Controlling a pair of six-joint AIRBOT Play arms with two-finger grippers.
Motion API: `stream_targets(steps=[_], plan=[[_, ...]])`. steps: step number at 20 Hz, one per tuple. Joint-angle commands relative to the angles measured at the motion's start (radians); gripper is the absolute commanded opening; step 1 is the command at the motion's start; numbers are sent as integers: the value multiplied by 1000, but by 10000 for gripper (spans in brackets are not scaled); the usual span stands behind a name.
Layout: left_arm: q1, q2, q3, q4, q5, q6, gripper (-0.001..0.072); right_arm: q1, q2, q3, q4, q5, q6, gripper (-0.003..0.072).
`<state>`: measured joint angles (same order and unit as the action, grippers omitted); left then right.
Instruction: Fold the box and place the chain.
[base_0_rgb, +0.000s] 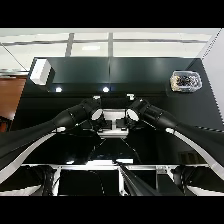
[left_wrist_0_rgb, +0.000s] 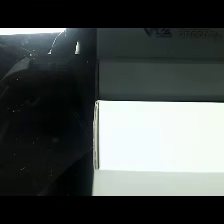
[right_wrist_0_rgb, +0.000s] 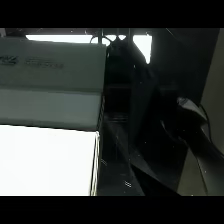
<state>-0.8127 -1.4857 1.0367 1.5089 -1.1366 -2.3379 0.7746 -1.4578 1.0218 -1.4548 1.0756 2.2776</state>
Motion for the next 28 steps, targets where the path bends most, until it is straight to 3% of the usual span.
stream_targets(steps=[1,3,4,10,12,16,17,18,23,24,25,28], plan=[[0,-1,1,0,0,0,29,1,-5,1,7,5,16,357],[0,-1,1,0,0,0,28,6,-9,1,11,5,16,355],[0,-1,1,0,-1,0,28,10,-10,1,16,0,-6,15],[0,-1,1,0,-1,0,28,17,-9,1,24,-9,-22,20],[0,-1,1,0,-1,0,29,17,-9,2,25,-9,-22,253],[0,-1,1,0,-1,0,28,17,-9,1,26,-8,-22,245],[0,-1,1,0,-1,0,28,17,-9,1,26,-8,-22,106],[0,-1,1,0,-1,0,28,17,-9,1,25,-8,-22,18],[0,-1,1,0,-1,0,28,17,-9,2,25,-14,-21,19],[0,-1,1,0,-1,0,29,17,-7,2,24,-14,-23,94],[0,-1,1,0,-1,0,28,17,-1,2,17,-13,-23,234],[0,-1,1,0,-1,0,29,14,48,2,14,-6,-52,261]])
